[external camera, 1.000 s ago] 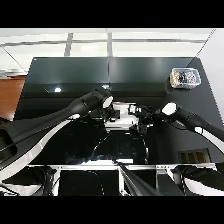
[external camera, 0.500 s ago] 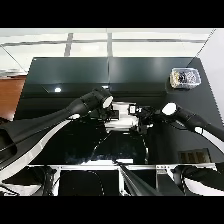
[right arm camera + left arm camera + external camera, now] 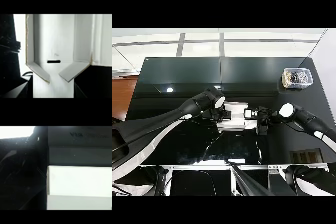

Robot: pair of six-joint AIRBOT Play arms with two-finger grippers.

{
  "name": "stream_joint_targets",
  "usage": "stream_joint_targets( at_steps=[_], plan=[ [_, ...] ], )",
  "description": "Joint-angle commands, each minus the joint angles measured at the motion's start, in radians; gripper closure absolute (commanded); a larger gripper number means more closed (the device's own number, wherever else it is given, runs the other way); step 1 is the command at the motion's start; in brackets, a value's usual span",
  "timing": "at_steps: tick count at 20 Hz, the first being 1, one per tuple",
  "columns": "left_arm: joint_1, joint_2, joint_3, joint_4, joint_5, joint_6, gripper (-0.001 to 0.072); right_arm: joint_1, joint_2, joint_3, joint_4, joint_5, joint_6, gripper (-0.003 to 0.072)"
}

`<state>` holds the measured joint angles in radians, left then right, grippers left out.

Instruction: Fold the box and place the chain.

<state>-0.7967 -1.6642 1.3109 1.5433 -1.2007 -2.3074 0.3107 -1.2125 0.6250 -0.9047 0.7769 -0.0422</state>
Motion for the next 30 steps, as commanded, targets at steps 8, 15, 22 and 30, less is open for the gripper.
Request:
stream_joint_targets(
  at_steps=[8,15,22,30],
  plan=[
    [0.001,0.0,0.001,0.0,0.003,-0.001,0.0685,-0.003,0.022,0.001,0.182,-0.029,-0.06,0.0306],
    [0.001,0.0,0.001,0.0,0.014,-0.001,0.0685,0.048,0.013,0.0,0.227,-0.027,-0.056,0.0484],
    [0.001,0.0,0.001,0.0,0.018,-0.001,0.0685,0.072,-0.03,0.0,0.346,-0.087,-0.055,0.0485],
    [0.001,0.0,0.001,0.0,0.018,-0.001,0.0685,0.071,-0.031,-0.002,0.327,-0.111,0.046,0.0273]
  ],
)
